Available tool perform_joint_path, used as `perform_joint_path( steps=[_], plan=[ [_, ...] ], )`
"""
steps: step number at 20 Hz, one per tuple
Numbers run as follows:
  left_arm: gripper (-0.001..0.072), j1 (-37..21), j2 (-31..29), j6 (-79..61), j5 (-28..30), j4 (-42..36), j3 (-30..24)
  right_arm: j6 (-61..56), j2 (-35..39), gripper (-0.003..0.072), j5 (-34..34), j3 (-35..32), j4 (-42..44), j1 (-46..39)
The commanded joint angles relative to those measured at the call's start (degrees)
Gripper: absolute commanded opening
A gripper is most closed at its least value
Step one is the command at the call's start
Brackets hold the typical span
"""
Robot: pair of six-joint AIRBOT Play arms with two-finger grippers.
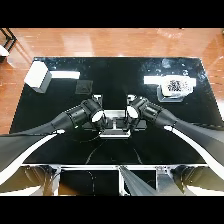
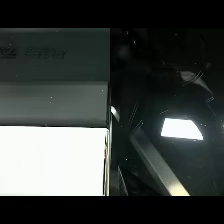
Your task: Fold the box and place the chain.
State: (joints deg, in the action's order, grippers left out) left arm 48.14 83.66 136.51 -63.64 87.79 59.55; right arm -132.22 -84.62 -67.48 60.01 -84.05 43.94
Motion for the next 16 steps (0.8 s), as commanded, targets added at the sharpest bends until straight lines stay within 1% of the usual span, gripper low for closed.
perform_joint_path(
  steps=[1, 2, 3, 4, 10, 11, 12, 13, 16],
  plan=[
    [0.0020, 0.0, 0.0, 0.0, 0.0, 0.0, 0.0, 0.0, -0.3, 0.0180, 0.3, 0.0, 0.5, 0.0],
    [0.0019, 0.0, 0.0, 0.0, 0.0, 0.0, 0.0, 0.6, -0.3, 0.0093, 0.6, 0.0, 0.7, 0.1],
    [0.0019, 0.0, 0.0, 0.0, 0.0, 0.0, 0.0, 0.9, -0.3, 0.0048, 1.0, 0.0, 0.9, 0.0],
    [0.0019, 0.0, 0.0, 0.0, 0.0, 0.0, 0.0, 1.1, -0.3, 0.0022, 1.1, 0.0, 1.3, 0.0],
    [0.0019, 0.0, 0.0, 0.0, 0.0, 0.0, 0.0, 1.3, -0.3, 0.0024, 1.0, 0.0, 1.3, 0.1],
    [0.0020, 0.0, 0.0, 0.0, 0.0, 0.0, 0.0, 1.3, -0.3, 0.0126, 1.0, 0.0, 1.3, 0.1],
    [0.0019, 0.0, 0.0, 0.0, 0.0, 0.0, 0.0, 1.2, -0.3, 0.0293, 0.9, 0.0, 1.3, 0.0],
    [0.0020, 0.0, 0.0, 0.0, 0.0, 0.0, 0.0, 1.3, -0.3, 0.0314, 0.3, 0.0, 1.3, -0.1],
    [0.0019, 0.0, 0.0, 0.0, 0.0, -0.2, 0.0, 1.3, -0.3, 0.0313, -0.4, 0.0, 1.0, -0.1]
  ],
)
